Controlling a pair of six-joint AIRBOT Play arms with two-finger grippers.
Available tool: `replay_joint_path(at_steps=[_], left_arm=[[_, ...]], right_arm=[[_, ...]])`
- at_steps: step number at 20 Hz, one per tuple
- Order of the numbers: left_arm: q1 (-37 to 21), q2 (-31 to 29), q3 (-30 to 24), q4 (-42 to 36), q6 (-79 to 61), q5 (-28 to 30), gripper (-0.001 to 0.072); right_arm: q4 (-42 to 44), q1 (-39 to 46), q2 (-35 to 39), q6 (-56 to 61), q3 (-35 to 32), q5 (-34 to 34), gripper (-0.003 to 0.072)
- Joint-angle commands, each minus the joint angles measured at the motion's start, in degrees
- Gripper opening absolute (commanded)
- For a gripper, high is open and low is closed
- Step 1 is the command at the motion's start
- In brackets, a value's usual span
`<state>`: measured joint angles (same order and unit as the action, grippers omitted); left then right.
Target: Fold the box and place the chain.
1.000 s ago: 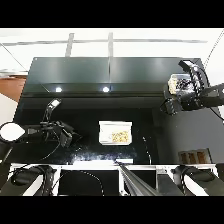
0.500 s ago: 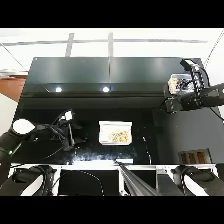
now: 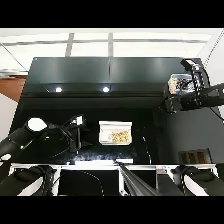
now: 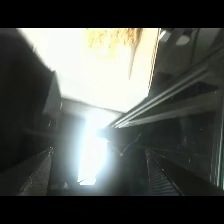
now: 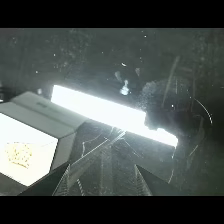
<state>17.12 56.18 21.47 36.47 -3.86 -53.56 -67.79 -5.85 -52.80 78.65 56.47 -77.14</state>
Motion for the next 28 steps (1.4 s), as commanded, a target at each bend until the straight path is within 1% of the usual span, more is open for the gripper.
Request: replay_joint_path(at_steps=[1,4,8,10,13,17,20,23,26,28], left_arm=[[2.7,3.2,0.4,-3.1,-3.9,0.3,0.0696],[4.8,3.5,0.4,-3.6,-3.9,2.8,0.0697],[7.6,3.9,0.4,-8.3,-5.1,10.6,0.0696],[8.5,4.5,0.6,-8.1,-7.1,9.4,0.0696],[10.0,4.7,0.6,-8.2,-9.8,10.1,0.0696],[10.0,5.0,0.7,-8.3,-10.1,11.4,0.0696],[10.0,5.4,1.2,-8.4,-10.1,11.1,0.0696],[10.0,6.6,2.7,-8.5,-10.5,9.4,0.0696],[10.0,9.5,4.4,-8.5,-11.2,6.4,0.0695],[10.0,10.6,4.5,-8.0,-11.2,6.3,0.0695]], right_arm=[[0.0,0.0,0.0,0.1,0.0,0.0,0.0482],[0.1,0.0,0.0,0.1,0.0,0.1,0.0482],[0.2,0.0,0.0,0.2,0.0,0.1,0.0483],[0.2,0.0,0.0,0.2,0.0,0.0,0.0482],[0.2,0.0,0.0,0.5,0.0,0.1,0.0482],[0.3,0.0,0.0,0.7,0.0,0.1,0.0482],[0.3,0.0,0.0,0.7,0.0,0.1,0.0482],[0.3,0.0,0.0,1.1,0.0,0.1,0.0482],[0.3,0.0,0.0,1.1,0.0,0.0,0.0482],[0.3,0.0,0.0,1.1,0.0,0.0,0.0482]])
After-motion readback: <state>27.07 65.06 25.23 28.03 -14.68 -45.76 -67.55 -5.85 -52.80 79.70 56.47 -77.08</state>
